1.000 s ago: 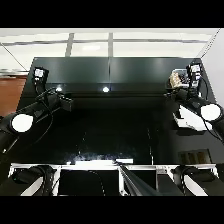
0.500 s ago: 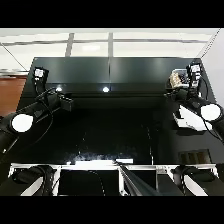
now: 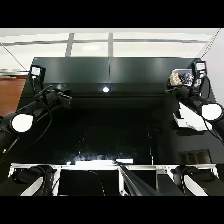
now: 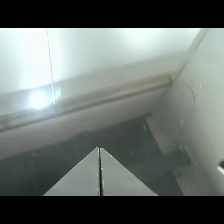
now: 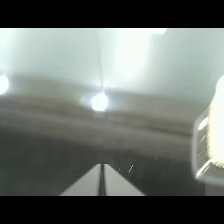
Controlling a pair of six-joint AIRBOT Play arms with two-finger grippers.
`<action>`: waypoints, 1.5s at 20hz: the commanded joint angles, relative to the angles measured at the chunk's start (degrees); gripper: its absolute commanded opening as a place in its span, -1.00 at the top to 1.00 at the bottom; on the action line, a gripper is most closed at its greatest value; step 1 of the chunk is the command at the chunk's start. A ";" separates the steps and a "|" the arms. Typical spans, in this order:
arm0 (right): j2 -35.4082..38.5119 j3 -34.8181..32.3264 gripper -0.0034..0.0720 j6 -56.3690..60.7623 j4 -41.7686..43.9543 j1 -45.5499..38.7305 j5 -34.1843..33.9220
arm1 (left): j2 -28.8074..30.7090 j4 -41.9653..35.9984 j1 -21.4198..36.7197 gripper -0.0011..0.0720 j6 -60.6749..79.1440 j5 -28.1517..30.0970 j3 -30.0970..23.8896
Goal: Fold the box and place the chain.
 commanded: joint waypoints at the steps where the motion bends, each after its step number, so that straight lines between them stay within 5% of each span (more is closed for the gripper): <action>1: -0.22 1.70 -0.09 0.26 3.28 -4.61 -13.64 | -0.02 -0.22 0.00 0.88 0.00 2.73 -0.02; 2: -0.79 3.76 -0.93 0.24 4.13 -9.11 -12.17 | -0.02 -0.22 0.02 0.88 0.00 2.93 -0.02; 4: -2.89 8.79 -1.00 0.00 2.58 -18.80 -5.38 | -0.02 -1.92 0.02 0.73 0.00 3.17 -0.02; 5: -4.44 11.63 -1.00 -0.02 2.54 -23.65 -2.14 | -0.02 -2.62 0.02 0.01 -0.02 3.13 -0.02; 6: -6.49 15.06 -1.00 0.00 1.84 -29.00 1.55 | -0.02 -2.67 0.00 -0.96 -0.11 3.13 -0.04; 8: -12.31 22.27 -1.00 3.54 -2.25 -39.12 9.90 | -0.02 -2.60 0.02 -0.97 -0.02 2.95 -0.02; 11: -22.82 33.75 -0.98 28.63 -19.67 -51.01 29.00 | -0.02 -2.62 0.00 -0.97 -0.04 2.64 -0.02; 15: -35.34 46.62 -0.98 22.91 -35.12 -56.61 56.41 | -0.02 -2.56 0.00 -0.96 0.00 1.84 -0.04; 22: -43.01 48.00 -0.97 -1.68 -26.45 -54.86 62.10 | -0.04 -2.58 0.00 -0.96 0.00 -0.46 -0.04; 23: -43.65 48.00 -0.69 -2.86 -26.12 -54.73 62.82 | -0.02 -2.58 0.00 -0.96 0.00 -0.57 -0.04; 27: -44.33 47.91 -0.25 -5.88 -25.18 -54.80 63.89 | -0.04 -2.56 0.02 -0.96 0.00 -0.55 -0.04; 29: -44.33 47.91 0.47 -6.01 -25.00 -54.75 63.76 | -0.04 -2.56 0.02 -0.96 0.00 -0.57 -0.04; 30: -44.33 47.89 0.67 -6.01 -24.06 -54.75 63.80 | -0.04 -2.58 0.02 -0.96 -0.02 -0.57 -0.04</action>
